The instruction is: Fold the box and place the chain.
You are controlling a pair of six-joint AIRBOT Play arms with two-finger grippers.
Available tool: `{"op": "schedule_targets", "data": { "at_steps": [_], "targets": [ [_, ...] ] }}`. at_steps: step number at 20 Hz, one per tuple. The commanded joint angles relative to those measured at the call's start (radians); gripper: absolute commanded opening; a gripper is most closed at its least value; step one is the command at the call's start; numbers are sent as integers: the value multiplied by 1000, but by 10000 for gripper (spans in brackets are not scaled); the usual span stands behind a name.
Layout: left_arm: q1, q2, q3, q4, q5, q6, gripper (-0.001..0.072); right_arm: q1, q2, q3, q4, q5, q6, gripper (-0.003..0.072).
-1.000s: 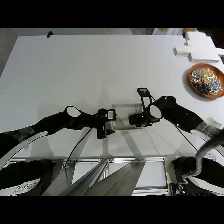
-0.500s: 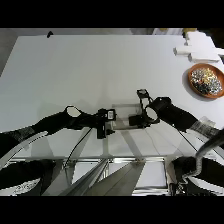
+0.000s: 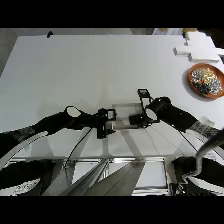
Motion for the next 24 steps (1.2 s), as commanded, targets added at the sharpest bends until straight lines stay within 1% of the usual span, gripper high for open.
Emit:
{"op": "schedule_targets", "data": {
  "at_steps": [1,4,5,6,7,9,10,12,13,16,17,18,19,20,21,22,23,24],
  "targets": [
    [0,0,0,2,-2,2,167,0,-1,0,0,-3,11,141],
    [0,0,0,2,-2,2,167,1,-3,0,16,-6,19,139],
    [0,0,0,2,-2,2,167,0,-5,0,28,-6,18,111],
    [0,0,0,2,-2,2,167,1,-5,0,31,-6,17,33],
    [0,0,0,2,-2,2,167,1,-5,0,34,-6,17,19],
    [0,0,0,2,-2,2,167,13,-5,0,36,-7,16,19],
    [0,0,0,2,-2,2,167,23,-5,0,36,-16,0,54],
    [0,0,0,2,-2,1,167,38,3,0,25,-22,-15,318],
    [0,0,0,2,-2,2,167,40,19,0,20,-21,-61,346],
    [0,0,0,2,-2,2,167,33,114,11,-21,36,-272,348],
    [0,0,0,2,-2,2,167,25,146,33,-24,89,-342,359],
    [0,0,0,2,-2,2,167,10,173,74,-24,171,-401,439],
    [0,0,0,2,-2,2,167,-11,192,123,-24,250,-437,457],
    [0,0,0,2,-2,1,167,-46,205,183,-27,322,-484,453],
    [0,0,0,2,-2,2,167,-90,211,240,-35,365,-522,422],
    [0,0,0,2,-2,1,167,-151,211,298,-43,381,-563,375],
    [0,0,0,2,-2,1,167,-233,210,341,-42,368,-608,350],
    [0,0,0,2,-2,2,167,-321,206,366,-43,342,-647,306]
  ]
}}
